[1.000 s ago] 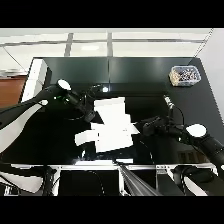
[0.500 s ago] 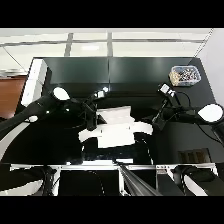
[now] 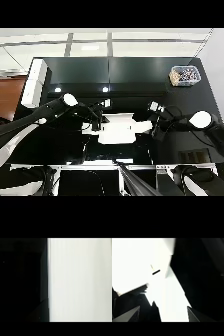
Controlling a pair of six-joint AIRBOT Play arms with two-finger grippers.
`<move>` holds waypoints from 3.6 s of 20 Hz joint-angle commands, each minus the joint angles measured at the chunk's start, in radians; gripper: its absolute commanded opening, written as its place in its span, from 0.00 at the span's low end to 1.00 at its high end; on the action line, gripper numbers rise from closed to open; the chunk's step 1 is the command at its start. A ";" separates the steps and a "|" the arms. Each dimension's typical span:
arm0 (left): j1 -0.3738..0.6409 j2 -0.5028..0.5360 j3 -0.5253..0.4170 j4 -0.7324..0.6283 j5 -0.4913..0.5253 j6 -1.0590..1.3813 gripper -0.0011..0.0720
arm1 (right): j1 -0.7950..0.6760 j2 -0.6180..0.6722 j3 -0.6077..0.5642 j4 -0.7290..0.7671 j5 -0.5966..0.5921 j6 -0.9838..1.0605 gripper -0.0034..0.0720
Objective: Fold the box and place the chain.
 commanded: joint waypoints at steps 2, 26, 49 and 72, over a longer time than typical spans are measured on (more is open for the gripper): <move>-0.003 -0.031 -0.001 0.002 0.006 0.011 0.05 | 0.081 0.000 -0.069 0.006 -0.057 -0.021 0.94; -0.003 -0.031 -0.001 0.000 -0.005 0.012 0.05 | 0.310 -0.042 -0.020 0.019 -0.352 -0.136 0.94; -0.003 -0.031 -0.001 0.002 -0.005 0.012 0.05 | 0.201 -0.293 0.020 0.267 -0.216 -0.537 0.94; -0.003 -0.031 -0.001 0.002 -0.009 0.012 0.05 | 0.163 -0.378 0.021 0.308 -0.230 -0.581 0.93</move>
